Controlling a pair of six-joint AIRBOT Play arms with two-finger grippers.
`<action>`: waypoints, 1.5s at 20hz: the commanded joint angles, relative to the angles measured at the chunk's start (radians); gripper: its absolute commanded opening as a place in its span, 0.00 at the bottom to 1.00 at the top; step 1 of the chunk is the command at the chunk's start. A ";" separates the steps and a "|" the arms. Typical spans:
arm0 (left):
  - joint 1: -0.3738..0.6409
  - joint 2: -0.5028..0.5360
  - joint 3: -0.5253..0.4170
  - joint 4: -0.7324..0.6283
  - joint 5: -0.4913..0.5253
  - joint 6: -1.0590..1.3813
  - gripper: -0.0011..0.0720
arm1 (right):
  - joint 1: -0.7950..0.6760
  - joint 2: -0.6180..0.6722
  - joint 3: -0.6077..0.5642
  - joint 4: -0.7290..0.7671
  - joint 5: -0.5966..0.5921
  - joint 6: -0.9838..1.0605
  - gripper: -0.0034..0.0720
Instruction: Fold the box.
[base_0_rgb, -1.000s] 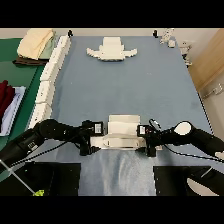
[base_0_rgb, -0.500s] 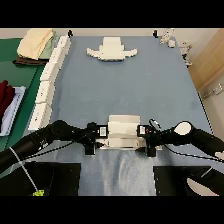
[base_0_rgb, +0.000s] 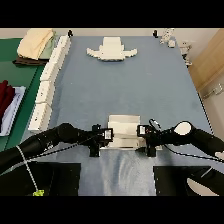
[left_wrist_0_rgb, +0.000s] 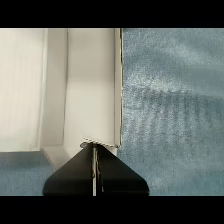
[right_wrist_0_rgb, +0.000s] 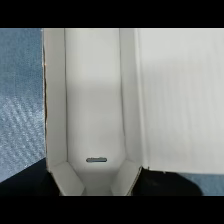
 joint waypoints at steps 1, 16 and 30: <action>-0.016 -0.011 0.000 -0.011 0.011 -0.006 0.08 | 0.001 0.001 0.000 0.000 0.000 0.000 0.72; 0.133 0.096 0.000 0.139 -0.096 -0.171 0.52 | 0.001 0.001 0.000 0.000 0.000 0.000 0.72; 0.027 -0.090 0.087 -0.018 -0.051 -0.004 0.16 | 0.000 0.001 0.000 0.000 0.000 0.000 0.72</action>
